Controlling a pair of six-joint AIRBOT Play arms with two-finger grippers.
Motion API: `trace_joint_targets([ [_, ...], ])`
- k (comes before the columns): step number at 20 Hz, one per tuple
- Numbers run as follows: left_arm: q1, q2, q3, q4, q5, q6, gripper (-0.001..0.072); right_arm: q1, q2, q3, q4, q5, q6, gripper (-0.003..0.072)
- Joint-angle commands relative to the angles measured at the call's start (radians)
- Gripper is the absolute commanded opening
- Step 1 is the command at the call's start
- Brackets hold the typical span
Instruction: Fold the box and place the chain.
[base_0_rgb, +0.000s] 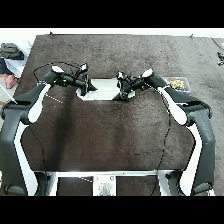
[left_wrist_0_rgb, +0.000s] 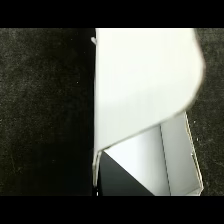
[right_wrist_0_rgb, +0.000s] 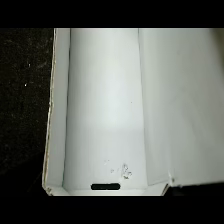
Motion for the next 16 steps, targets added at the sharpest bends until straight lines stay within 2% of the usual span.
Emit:
trace_joint_targets([
  [1, 0.001, -0.001, 0.000, -0.001, -0.020, 0.000, 0.0014, 0.001, -0.001, 0.001, 0.000, 0.001, 0.000, 0.0277],
  [2, 0.001, -0.001, 0.000, 0.000, -0.025, 0.000, 0.0015, 0.001, -0.001, 0.001, 0.000, 0.001, 0.000, 0.0277],
  [3, 0.001, -0.001, 0.000, 0.000, -0.028, 0.001, 0.0048, 0.001, 0.000, 0.001, 0.000, 0.001, 0.000, 0.0277],
  [4, 0.001, -0.001, 0.000, 0.000, -0.024, 0.000, 0.0335, 0.001, -0.001, 0.001, 0.000, 0.001, 0.000, 0.0277],
  [5, 0.001, -0.001, 0.000, 0.000, -0.024, 0.000, 0.0411, 0.001, -0.001, 0.001, 0.000, 0.001, 0.000, 0.0277],
  [11, 0.042, 0.041, 0.009, 0.008, -0.051, -0.035, 0.0413, 0.001, -0.001, 0.001, 0.000, 0.001, 0.000, 0.0277],
  [16, 0.130, 0.121, 0.009, -0.032, -0.193, -0.064, 0.0412, 0.001, -0.001, 0.001, 0.000, 0.001, 0.000, 0.0277],
])
